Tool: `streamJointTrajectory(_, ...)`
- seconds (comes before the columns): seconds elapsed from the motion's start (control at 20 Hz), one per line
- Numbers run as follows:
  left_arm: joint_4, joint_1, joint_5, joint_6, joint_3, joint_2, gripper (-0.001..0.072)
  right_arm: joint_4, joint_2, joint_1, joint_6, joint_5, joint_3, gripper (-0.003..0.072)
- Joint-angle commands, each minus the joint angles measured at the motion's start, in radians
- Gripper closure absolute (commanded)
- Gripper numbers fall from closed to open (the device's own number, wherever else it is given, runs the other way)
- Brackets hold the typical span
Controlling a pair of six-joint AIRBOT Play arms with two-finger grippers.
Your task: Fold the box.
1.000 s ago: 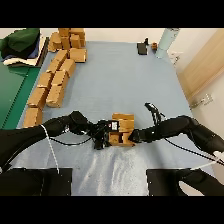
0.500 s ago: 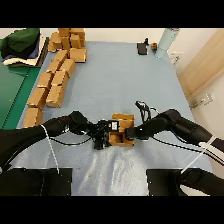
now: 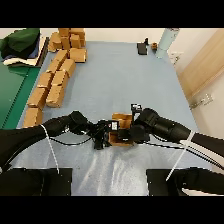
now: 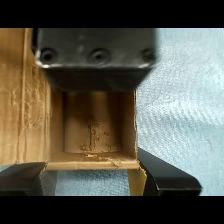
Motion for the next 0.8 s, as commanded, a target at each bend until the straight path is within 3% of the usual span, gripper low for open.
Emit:
streamJointTrajectory(0.0, 0.0, 0.001, 0.001, 0.0, 0.0, 0.0, 0.0178, -0.056, -0.031, 0.017, 0.117, -0.049, 0.02, 0.039)
streamJointTrajectory(0.2, 0.0, 0.001, 0.0, 0.0, 0.0, 0.0, 0.0179, -0.073, -0.031, 0.017, 0.126, -0.048, 0.02, 0.0681)
streamJointTrajectory(0.4, 0.0, 0.001, 0.0, 0.0, 0.0, 0.0, 0.0178, -0.073, -0.037, 0.017, 0.126, -0.026, 0.02, 0.0679)
streamJointTrajectory(0.5, 0.0, 0.001, 0.0, 0.0, 0.0, 0.0, 0.0179, -0.072, -0.037, 0.017, 0.125, 0.005, 0.02, 0.0386)
streamJointTrajectory(0.75, 0.0, 0.001, 0.001, 0.0, 0.0, 0.0, 0.0179, -0.057, -0.037, 0.017, 0.125, -0.024, 0.02, 0.0368)
